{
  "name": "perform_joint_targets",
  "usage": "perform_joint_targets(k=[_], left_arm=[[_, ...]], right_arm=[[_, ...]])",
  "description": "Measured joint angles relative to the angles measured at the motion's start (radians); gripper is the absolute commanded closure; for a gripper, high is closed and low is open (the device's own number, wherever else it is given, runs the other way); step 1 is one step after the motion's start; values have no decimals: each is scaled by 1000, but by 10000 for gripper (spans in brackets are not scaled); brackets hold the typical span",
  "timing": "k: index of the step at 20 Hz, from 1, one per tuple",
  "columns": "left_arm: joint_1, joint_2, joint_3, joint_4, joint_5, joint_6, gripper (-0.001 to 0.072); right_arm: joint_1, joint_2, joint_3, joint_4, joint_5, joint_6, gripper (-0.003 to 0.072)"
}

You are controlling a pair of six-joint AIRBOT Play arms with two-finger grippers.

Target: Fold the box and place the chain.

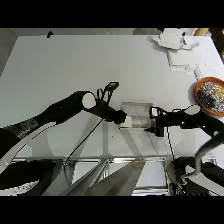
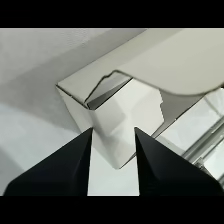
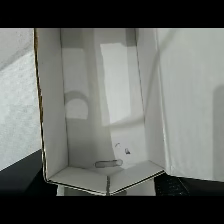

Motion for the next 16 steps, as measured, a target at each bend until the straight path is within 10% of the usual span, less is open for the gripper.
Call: perform_joint_targets(k=[16], left_arm=[[-157,-223,336,398,-263,-411,367]], right_arm=[[0,0,0,0,0,0,277]])
